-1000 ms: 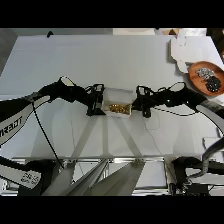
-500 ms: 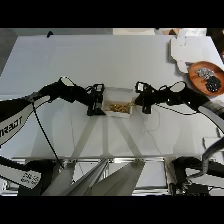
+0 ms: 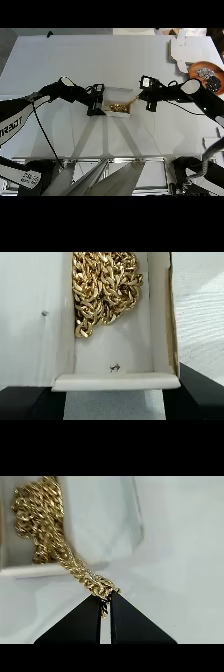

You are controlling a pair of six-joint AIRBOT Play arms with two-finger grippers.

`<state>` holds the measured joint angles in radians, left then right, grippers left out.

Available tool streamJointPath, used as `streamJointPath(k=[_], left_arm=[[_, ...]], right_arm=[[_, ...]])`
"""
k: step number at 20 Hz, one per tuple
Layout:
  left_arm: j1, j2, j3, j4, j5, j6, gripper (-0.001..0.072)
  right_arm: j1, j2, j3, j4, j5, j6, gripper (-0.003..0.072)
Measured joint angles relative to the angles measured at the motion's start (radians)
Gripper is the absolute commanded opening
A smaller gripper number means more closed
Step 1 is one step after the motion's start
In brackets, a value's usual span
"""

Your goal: Fold the box and place the chain.

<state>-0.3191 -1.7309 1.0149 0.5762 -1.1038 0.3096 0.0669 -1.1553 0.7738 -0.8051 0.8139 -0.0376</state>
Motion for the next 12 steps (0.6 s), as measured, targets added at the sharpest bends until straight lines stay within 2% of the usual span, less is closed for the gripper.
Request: streamJointPath(k=[3, 9, 10, 11, 12], left_arm=[[0.0, 0.0, 0.0, 0.0, 0.0, 0.0, 0.038], [0.0, 0.0, 0.0, 0.0, 0.0, 0.0, 0.038], [0.0, 0.0, 0.0, 0.0, 0.0, 0.0, 0.038], [0.0, 0.0, 0.0, 0.0, 0.0, 0.0, 0.038], [0.0, 0.0, 0.0, 0.0, 0.0, 0.0, 0.038]], right_arm=[[0.074, 0.019, 0.0, 0.001, -0.009, 0.029, 0.0014], [0.203, -0.006, 0.0, 0.019, -0.109, 0.119, 0.0022], [0.212, -0.019, 0.0, 0.019, -0.117, 0.133, 0.0103], [0.222, -0.032, 0.0, 0.019, -0.124, 0.159, 0.024], [0.228, -0.04, 0.001, 0.018, -0.128, 0.19, 0.0329]])
